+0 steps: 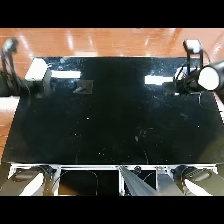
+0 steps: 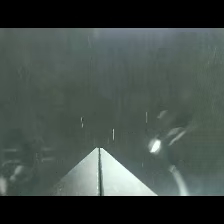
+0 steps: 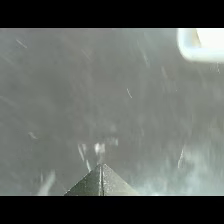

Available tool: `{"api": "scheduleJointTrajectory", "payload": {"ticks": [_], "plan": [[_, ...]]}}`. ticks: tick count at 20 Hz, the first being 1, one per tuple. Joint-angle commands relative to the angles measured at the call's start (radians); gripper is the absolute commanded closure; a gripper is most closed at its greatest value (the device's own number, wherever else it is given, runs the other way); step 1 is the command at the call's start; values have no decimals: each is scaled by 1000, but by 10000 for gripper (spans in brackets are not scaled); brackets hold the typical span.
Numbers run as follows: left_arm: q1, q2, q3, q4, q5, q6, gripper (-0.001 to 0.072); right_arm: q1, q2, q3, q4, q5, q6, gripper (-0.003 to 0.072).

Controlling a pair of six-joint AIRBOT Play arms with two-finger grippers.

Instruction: Fold the box and place the chain.

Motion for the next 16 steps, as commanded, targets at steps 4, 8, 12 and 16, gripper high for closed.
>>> {"api": "scheduleJointTrajectory", "payload": {"ticks": [4,8,12,16], "plan": [[-115,163,-209,192,-44,-139,686,-40,-5,-188,21,-15,25,651],[-115,162,-211,193,-59,-139,685,-40,-5,-188,21,-7,25,651],[-115,162,-211,193,-56,-139,685,-40,-5,-188,21,-7,25,651],[-115,162,-211,193,-56,-139,685,-40,-5,-188,21,-7,25,651]]}}
